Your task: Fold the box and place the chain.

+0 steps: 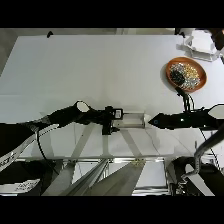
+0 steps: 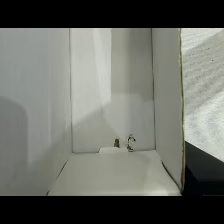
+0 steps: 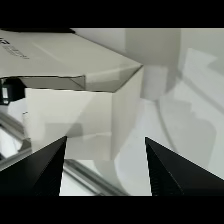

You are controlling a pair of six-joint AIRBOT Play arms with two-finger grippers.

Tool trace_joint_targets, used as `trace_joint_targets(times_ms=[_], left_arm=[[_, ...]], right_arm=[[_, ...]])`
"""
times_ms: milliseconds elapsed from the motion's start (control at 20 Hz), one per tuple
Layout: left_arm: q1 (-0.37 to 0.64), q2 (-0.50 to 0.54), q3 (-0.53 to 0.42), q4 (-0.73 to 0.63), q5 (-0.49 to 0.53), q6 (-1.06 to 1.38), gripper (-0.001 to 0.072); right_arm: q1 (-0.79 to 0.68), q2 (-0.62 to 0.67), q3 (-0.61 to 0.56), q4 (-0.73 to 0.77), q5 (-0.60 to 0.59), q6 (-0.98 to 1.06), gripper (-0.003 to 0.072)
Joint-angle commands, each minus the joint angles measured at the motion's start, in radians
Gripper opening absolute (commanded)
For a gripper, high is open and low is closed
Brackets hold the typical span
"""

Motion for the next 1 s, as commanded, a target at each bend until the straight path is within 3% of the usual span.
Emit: trace_joint_targets(times_ms=[0,200,550,950], left_arm=[[0.000,0.000,0.000,0.000,0.000,0.000,0.0312],[0.000,0.000,0.000,0.000,0.000,0.000,0.0312],[0.000,0.000,0.000,0.000,0.000,0.000,0.0312],[0.000,0.000,0.000,0.000,0.000,0.000,0.0312]], right_arm=[[0.061,-0.001,0.001,0.023,-0.055,0.007,0.0541],[0.160,-0.008,0.001,-0.090,-0.167,0.148,0.0537],[0.342,-0.014,0.093,-0.299,-0.228,0.385,0.0529],[0.581,-0.232,0.224,-0.447,-0.247,0.614,0.0528]])
